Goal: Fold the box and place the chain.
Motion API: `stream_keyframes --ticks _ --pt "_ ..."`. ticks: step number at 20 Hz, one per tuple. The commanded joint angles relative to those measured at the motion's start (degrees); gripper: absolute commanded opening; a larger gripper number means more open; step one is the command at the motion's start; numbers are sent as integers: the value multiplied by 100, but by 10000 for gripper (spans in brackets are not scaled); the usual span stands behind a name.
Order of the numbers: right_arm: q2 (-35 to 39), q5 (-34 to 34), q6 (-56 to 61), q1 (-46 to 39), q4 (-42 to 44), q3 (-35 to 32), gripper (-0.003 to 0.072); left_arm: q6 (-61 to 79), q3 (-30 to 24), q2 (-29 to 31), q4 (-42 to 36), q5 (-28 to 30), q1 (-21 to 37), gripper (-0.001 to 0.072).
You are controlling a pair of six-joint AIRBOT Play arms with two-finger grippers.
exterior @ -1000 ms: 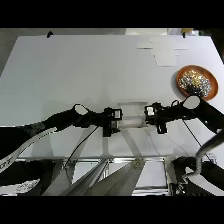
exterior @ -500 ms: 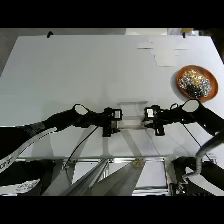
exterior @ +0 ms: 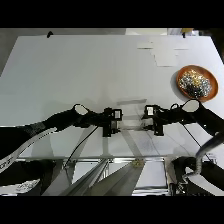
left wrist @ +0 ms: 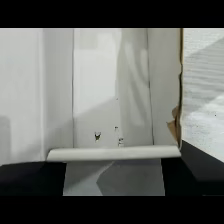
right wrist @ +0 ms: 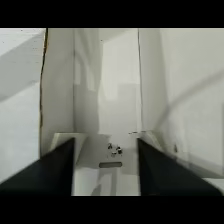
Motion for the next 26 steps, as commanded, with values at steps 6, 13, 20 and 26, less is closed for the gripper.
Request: stream_keyframes --ticks 6,13,20,26 --pt "774 63 2551 2 -1622 15 21 2 4 -2 0 9 -2 207" --pt "828 116 5530 -83 -1567 1432 21 2 4 -2 0 9 -2 207" --pt "341 286 8867 -1532 -2892 1578 21 2 4 -2 0 9 -2 207" --pt "-363 592 8854 -1646 -1947 708 22 2 4 -2 0 9 -2 207"
